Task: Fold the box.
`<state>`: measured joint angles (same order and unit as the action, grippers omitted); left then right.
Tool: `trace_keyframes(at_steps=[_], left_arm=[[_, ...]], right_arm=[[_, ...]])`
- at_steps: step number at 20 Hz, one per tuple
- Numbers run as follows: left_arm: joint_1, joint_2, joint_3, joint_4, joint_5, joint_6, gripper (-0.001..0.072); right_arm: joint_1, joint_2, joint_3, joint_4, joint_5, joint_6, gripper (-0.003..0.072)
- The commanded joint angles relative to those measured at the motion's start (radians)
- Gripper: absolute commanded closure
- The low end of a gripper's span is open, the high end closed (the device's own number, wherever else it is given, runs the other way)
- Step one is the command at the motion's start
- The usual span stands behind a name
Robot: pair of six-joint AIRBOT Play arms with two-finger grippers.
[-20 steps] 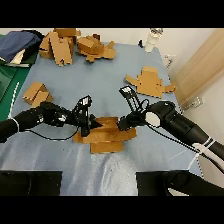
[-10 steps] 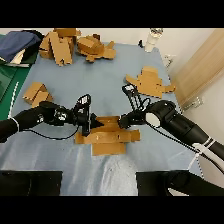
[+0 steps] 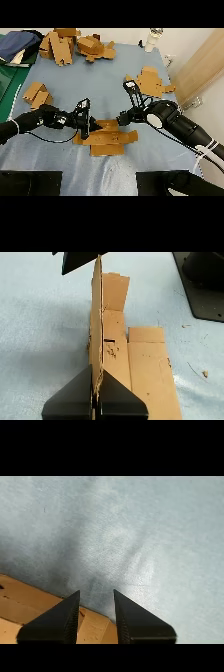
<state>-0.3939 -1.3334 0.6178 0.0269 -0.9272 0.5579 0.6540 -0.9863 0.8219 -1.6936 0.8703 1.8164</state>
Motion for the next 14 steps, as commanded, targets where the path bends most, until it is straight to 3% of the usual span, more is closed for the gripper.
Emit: trace_keyframes(at_steps=[1, 5, 9, 11, 14], left_arm=[[0.001, -0.001, -0.003, 0.005, 0.012, 0.003, 0.0698], [0.001, -0.001, -0.003, 0.003, 0.039, 0.003, 0.0697], [0.001, 0.000, -0.003, 0.003, 0.042, 0.003, 0.0697], [0.001, 0.000, -0.003, 0.003, 0.042, 0.003, 0.0697], [0.001, 0.000, -0.003, 0.003, 0.036, 0.003, 0.0697]], right_arm=[[0.043, 0.025, -0.002, -0.033, 0.052, -0.027, 0.0345], [0.150, 0.203, -0.112, -0.030, 0.105, -0.011, 0.0345], [0.371, 0.391, -0.293, 0.124, 0.090, -0.064, 0.0337], [0.491, 0.386, -0.346, 0.135, 0.093, -0.108, 0.0224], [0.556, 0.316, -0.363, 0.044, 0.089, -0.127, 0.0223]])
